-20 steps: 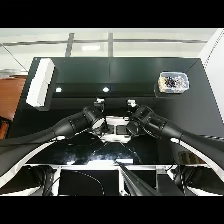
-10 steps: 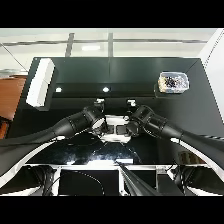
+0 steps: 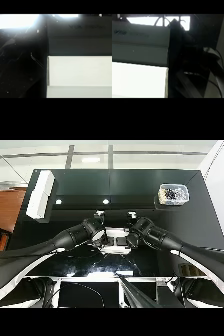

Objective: Fold the box and place the chain.

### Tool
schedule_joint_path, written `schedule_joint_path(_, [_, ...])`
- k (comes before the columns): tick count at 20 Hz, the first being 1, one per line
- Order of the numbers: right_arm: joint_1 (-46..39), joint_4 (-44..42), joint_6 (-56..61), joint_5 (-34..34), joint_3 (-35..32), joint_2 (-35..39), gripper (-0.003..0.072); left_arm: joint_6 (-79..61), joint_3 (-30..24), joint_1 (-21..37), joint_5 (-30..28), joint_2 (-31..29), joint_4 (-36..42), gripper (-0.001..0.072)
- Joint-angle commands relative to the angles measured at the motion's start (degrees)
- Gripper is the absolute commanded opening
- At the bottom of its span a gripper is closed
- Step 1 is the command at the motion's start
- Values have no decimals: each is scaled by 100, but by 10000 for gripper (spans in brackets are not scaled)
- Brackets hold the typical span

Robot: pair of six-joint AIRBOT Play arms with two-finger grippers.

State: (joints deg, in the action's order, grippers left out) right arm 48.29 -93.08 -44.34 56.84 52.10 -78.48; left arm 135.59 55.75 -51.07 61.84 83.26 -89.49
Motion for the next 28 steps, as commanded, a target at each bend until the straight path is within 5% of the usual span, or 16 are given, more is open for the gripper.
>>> schedule_joint_path(1, [2, -9, -2, 0, 4, 2, 29, -17, -2, 2, -11, 4, -2, 30])
schedule_joint_path(4, [0, -2, -7, 109, 4, 11, 33, -17, -2, 2, -17, 4, -4, 30])
schedule_joint_path(5, [-2, 20, -9, 155, 4, 28, 131, -17, -2, 2, -15, 4, -2, 30])
schedule_joint_path(6, [-11, 17, -7, 179, 4, 61, 386, -17, -2, 2, -15, 4, -2, 30])
schedule_joint_path(7, [-20, 31, -42, 205, 15, 105, 414, -17, -2, 2, -15, 4, -2, 30])
schedule_joint_path(12, [-205, 35, -992, 684, 192, 748, 414, -17, -2, 2, -11, 4, 0, 30])
schedule_joint_path(16, [-654, 151, -1991, 1075, 240, 2006, 413, -15, -2, 2, -13, 4, 20, 30])
schedule_joint_path(21, [-2216, 1226, -2376, 1263, 240, 3117, 413, -15, -2, 2, -9, 4, 66, 30])
schedule_joint_path(24, [-3469, 1532, -2640, 533, 144, 2983, 413, -15, -2, 2, -9, 4, 63, 30])
schedule_joint_path(25, [-3847, 1537, -2645, 229, 142, 2846, 431, -15, -2, 2, -7, 4, 63, 30])
schedule_joint_path(26, [-4205, 1534, -2662, -98, 142, 2647, 646, -15, -2, 2, -9, 4, 66, 30])
schedule_joint_path(28, [-4747, 1344, -2841, -723, 223, 2079, 708, -15, -2, 2, -7, 4, 66, 30])
